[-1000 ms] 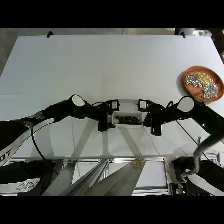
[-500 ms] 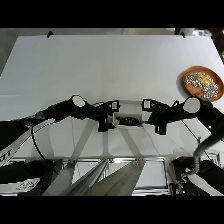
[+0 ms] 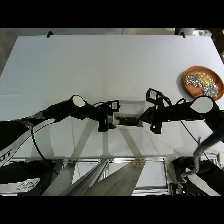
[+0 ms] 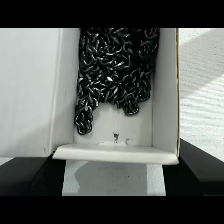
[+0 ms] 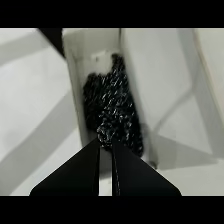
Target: Fold the box and place the chain.
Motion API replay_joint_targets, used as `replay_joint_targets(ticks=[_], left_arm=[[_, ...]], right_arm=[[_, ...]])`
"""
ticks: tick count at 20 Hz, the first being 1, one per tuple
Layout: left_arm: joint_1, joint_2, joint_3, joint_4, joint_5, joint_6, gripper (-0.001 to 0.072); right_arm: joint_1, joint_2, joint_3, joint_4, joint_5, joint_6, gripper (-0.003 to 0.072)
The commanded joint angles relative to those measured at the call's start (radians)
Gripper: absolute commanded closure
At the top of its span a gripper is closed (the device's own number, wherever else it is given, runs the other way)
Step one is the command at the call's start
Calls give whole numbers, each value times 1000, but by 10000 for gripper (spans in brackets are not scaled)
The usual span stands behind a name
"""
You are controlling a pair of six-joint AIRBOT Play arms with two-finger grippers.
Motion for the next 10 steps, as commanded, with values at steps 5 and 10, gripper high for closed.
replay_joint_targets(ticks=[5,10], left_arm=[[0,1,0,0,1,0,313],[0,1,0,0,1,0,313]], right_arm=[[50,-84,0,85,-80,-2,380],[22,-85,154,111,-42,24,477]])
